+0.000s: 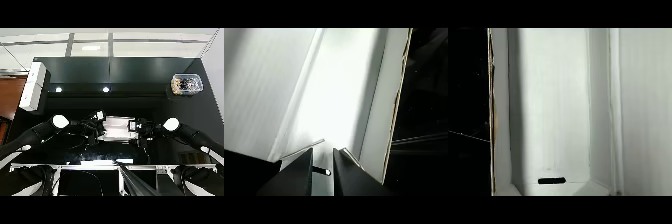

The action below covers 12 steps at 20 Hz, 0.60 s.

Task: Fold the box and place the chain.

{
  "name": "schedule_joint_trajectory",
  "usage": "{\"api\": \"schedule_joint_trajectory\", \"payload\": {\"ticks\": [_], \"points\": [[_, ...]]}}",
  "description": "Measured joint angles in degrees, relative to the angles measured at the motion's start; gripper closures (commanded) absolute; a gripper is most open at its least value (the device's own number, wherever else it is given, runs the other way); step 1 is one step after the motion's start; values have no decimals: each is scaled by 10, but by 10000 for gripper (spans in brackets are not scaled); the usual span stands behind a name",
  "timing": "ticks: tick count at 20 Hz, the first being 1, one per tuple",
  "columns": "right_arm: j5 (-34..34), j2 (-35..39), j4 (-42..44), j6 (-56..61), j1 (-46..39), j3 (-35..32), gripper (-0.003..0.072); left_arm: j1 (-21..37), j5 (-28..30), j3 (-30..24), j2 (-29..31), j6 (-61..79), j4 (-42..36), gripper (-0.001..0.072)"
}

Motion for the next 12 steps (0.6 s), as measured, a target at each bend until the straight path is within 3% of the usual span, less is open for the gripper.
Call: {"api": "schedule_joint_trajectory", "payload": {"ticks": [1, 2, 3, 4, 5, 6, 7, 8, 10, 12], "points": [[0, 0, 0, 0, 0, 0, 377, -1, 0, 0, -4, 0, -2, 545], [0, 0, 0, 0, 0, 0, 377, -3, 1, 0, -8, 0, -4, 495], [0, 0, 0, 0, 0, 0, 377, -6, 0, 0, -11, 3, -6, 305], [0, 0, 0, 0, 0, 0, 377, -9, 2, 0, -13, 5, -7, 250], [1, 0, 0, -1, 0, 0, 377, -11, 6, 0, -15, 7, -8, 406], [1, 0, 0, -1, 0, 0, 377, -13, 8, 0, -16, 9, -8, 460], [1, 0, 0, -1, 0, 0, 377, -15, 8, 0, -17, 9, -9, 347], [0, 0, 0, 0, 0, 0, 377, -16, 9, 0, -18, 9, -10, 329], [0, 0, 0, 0, 0, 0, 377, -16, 12, 0, -17, 8, -8, 685], [0, 0, 0, 0, 0, 0, 377, -10, 6, 3, -6, -10, 11, 682]]}}
